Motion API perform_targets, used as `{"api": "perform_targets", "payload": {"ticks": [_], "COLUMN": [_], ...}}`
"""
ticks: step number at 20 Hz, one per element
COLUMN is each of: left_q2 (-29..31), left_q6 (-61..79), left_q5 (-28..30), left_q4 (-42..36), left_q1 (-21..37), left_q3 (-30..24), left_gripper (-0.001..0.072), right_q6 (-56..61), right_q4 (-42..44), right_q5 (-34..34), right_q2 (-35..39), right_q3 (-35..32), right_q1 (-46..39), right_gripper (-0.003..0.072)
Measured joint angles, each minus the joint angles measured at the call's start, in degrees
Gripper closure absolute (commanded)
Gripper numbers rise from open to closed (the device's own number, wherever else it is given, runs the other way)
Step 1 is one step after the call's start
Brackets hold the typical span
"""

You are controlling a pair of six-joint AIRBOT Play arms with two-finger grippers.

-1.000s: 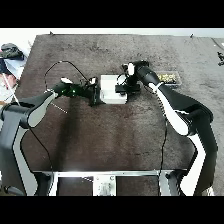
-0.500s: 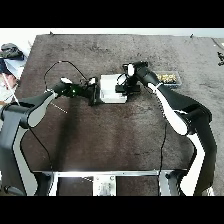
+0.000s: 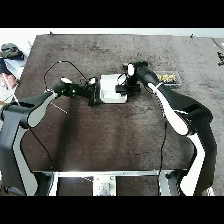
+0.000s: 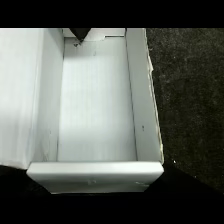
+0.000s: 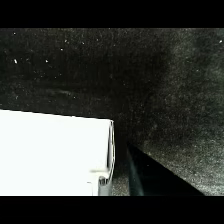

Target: Fold the box and place the chain.

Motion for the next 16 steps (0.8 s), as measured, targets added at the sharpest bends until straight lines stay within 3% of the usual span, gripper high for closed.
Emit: {"api": "perform_targets", "payload": {"ticks": [16], "left_q2": [0.0], "left_q6": [0.0], "left_q5": [-0.1], "left_q4": [0.0], "left_q1": [0.0], "left_q3": [0.0], "left_gripper": [0.0504], "right_q6": [-5.7], "right_q4": [-0.1], "right_q5": [1.7], "right_q2": [3.8], "right_q3": [0.0], "right_q1": [0.0], "right_gripper": [0.0114]}}
